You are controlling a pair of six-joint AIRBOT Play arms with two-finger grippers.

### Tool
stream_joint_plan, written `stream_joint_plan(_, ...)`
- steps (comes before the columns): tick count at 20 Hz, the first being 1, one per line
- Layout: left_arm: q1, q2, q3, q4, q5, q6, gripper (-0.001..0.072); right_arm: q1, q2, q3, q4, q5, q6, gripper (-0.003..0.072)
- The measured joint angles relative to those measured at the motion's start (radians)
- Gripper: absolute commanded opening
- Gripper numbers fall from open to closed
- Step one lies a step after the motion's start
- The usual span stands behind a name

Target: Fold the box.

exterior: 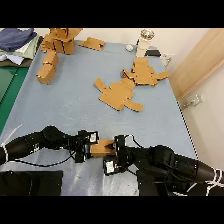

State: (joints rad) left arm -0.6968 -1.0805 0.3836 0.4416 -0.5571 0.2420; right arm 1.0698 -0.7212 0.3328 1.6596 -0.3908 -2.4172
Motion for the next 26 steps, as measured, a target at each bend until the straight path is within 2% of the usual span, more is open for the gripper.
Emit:
stream_joint_plan(1,0.0,0.0,0.0,0.0,0.0,0.0,0.0454,0.002,0.0,0.002,-0.008,-0.002,0.0,0.0214)
stream_joint_plan(4,0.0,0.0,0.0,0.0,0.0,-0.002,0.0454,0.007,-0.001,0.011,-0.031,-0.008,0.0,0.0206)
stream_joint_plan(5,0.0,0.0,0.0,0.0,0.0,-0.002,0.0454,0.008,-0.001,0.016,-0.035,-0.011,0.0,0.016)
stream_joint_plan(17,0.001,0.0,0.0,0.0,0.001,0.001,0.0454,0.01,0.023,0.06,-0.082,-0.024,0.0,0.0159)
stream_joint_plan(26,0.001,0.0,0.0,0.0,0.0,0.001,0.0454,0.02,-0.01,0.056,-0.046,-0.057,0.0,0.0159)
